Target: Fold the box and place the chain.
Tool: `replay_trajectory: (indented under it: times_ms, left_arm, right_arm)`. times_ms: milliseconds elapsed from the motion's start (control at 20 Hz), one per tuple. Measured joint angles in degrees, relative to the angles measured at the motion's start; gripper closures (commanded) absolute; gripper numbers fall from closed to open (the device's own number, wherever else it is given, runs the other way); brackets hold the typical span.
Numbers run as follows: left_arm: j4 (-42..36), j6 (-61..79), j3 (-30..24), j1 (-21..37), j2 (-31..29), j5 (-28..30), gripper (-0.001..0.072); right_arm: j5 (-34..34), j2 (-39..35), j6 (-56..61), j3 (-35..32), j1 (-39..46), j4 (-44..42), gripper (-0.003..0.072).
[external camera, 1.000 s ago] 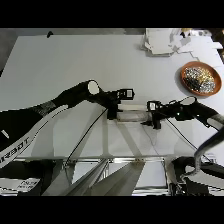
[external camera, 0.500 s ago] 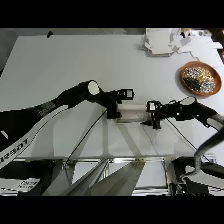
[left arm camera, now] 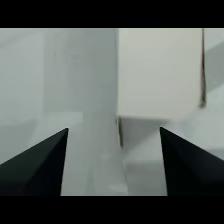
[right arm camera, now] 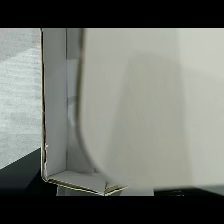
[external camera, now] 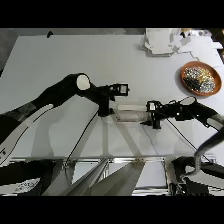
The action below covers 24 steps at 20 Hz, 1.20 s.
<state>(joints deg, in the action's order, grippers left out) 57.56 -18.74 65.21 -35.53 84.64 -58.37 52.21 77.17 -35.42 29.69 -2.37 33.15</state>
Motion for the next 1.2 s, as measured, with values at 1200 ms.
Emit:
replay_trajectory:
  times_ms: [1200]
  left_arm:
    - [-0.3,-18.8,0.0,-9.2,4.1,28.4,0.0704]
  right_arm:
    - [0.3,0.0,0.0,0.0,0.0,0.0,0.0178]
